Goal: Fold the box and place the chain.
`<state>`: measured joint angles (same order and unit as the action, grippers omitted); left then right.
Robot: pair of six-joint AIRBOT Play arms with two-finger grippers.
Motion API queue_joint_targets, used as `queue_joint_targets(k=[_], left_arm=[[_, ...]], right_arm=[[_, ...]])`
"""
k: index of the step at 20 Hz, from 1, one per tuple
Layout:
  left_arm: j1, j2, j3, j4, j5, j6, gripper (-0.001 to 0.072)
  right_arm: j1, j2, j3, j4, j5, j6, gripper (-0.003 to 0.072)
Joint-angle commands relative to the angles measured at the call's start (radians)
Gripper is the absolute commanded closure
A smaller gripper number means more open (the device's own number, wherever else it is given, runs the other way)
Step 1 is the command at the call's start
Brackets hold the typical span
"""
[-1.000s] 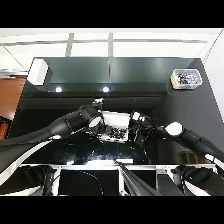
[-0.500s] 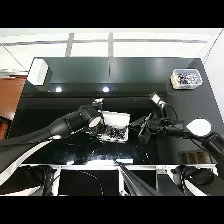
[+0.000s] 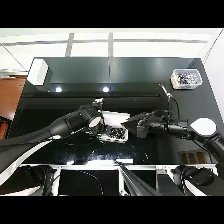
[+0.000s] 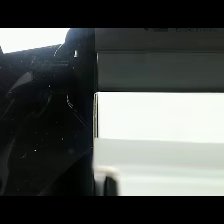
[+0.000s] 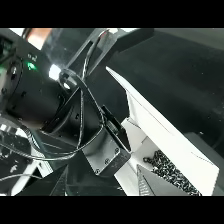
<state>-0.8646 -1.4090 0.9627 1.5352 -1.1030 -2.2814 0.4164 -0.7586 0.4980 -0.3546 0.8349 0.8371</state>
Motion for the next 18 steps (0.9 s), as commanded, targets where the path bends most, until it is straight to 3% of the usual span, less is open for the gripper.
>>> queue_joint_targets(k=[1,6,10,11,12,13,18], left_arm=[[0.000,0.000,0.005,-0.021,-0.025,0.000,0.0679],[0.000,0.012,0.033,-0.021,0.000,-0.005,0.0680],[-0.001,0.012,0.043,-0.027,0.029,-0.037,0.0666],[-0.001,0.013,0.051,-0.029,0.022,-0.042,0.0520],[-0.001,0.017,0.065,-0.028,0.001,-0.034,0.0272],[0.000,0.025,0.080,-0.025,-0.017,-0.008,0.0137],[0.006,0.155,0.116,-0.016,-0.159,0.358,0.0139]], right_arm=[[-0.072,0.008,0.002,-0.005,0.047,0.031,0.0170],[-0.311,0.032,0.003,-0.008,0.176,0.031,0.0171],[-0.403,0.032,0.002,-0.008,0.204,0.031,0.0171],[-0.410,0.032,0.002,-0.007,0.204,0.031,0.0171],[-0.414,0.032,0.002,-0.008,0.204,0.031,0.0171],[-0.415,0.032,0.002,-0.008,0.205,0.031,0.0171],[-0.415,0.032,0.002,-0.009,0.204,0.031,0.0171]])
